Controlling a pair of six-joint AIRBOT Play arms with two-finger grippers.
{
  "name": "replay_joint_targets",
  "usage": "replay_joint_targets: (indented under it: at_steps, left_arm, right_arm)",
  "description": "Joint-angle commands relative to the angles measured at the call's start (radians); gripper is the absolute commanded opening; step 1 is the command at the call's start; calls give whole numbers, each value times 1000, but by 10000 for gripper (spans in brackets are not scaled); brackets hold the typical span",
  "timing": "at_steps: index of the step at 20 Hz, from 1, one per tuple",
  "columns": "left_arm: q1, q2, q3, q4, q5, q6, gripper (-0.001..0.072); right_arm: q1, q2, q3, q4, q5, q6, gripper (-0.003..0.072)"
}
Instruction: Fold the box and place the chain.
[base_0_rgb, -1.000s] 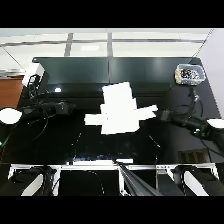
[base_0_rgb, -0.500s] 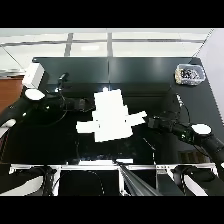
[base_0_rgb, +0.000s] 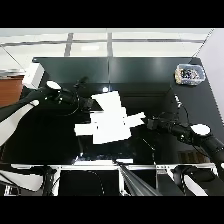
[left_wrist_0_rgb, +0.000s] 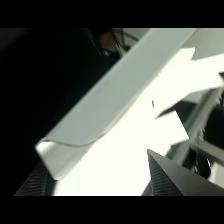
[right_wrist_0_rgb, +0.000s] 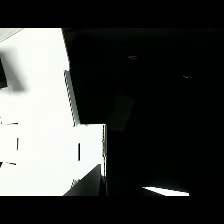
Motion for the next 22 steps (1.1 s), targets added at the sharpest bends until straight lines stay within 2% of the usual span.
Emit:
replay_joint_targets:
  at_steps: [1,3,4,7,8,10,13,14,15,18,19,20,21,22]
  left_arm:
    - [-6,-98,89,-4,-262,161,602]
    - [-5,-101,105,21,-298,239,585]
    - [-5,-101,116,51,-285,244,501]
    - [-6,-101,139,80,-269,301,395]
    - [-15,-101,142,82,-269,301,395]
    - [-43,-101,149,136,-262,303,346]
    - [-82,-103,148,179,-240,302,346]
    - [-92,-102,149,179,-229,302,322]
    - [-96,-103,149,180,-217,303,238]
    - [-95,-103,149,180,-199,303,193]
    - [-95,-103,149,180,-200,304,74]
    - [-95,-103,149,179,-203,321,30]
    - [-95,-103,149,180,-203,322,29]
    - [-95,-102,149,179,-203,322,29]
  right_arm:
    - [1,0,0,0,5,0,14]
    - [1,0,0,0,5,0,15]
    - [1,0,0,-3,5,0,14]
    - [1,0,0,-5,4,0,14]
    - [1,0,0,-5,4,0,14]
    - [1,0,0,-5,2,0,15]
    - [1,0,0,-5,-3,0,15]
    - [1,0,0,-5,-3,0,15]
    - [1,0,0,-5,-2,0,14]
    - [1,0,0,-5,-3,0,14]
    - [1,0,0,-7,-3,0,15]
    - [1,0,0,-9,-3,0,16]
    - [1,0,0,-8,-3,0,19]
    - [0,0,0,-10,-3,0,136]
